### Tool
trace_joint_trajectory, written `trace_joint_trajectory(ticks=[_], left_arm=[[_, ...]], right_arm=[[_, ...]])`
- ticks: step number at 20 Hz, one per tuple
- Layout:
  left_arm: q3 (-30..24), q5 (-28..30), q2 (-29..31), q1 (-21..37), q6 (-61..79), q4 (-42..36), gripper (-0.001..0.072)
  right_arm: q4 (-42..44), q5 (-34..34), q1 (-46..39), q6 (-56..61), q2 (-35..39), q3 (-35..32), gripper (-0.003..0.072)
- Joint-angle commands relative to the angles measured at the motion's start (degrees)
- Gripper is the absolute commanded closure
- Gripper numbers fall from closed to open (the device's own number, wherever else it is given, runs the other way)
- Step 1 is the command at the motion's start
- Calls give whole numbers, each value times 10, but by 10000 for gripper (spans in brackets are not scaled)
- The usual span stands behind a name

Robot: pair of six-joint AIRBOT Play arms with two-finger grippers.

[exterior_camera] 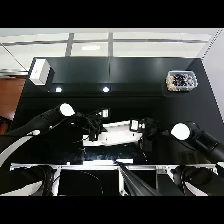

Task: Fold the box and place the chain.

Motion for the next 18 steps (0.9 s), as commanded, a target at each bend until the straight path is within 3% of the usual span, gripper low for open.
trace_joint_trajectory(ticks=[1,6,10,18], left_arm=[[0,0,0,0,1,0,678],[2,6,7,-6,14,3,680],[2,35,16,-33,25,61,679],[4,33,17,-35,25,62,679]], right_arm=[[12,-14,-18,-20,1,6,-17],[22,-60,-18,-26,1,6,-17],[22,-59,-18,-26,1,6,-17],[23,-43,-18,-26,-1,0,-17]])
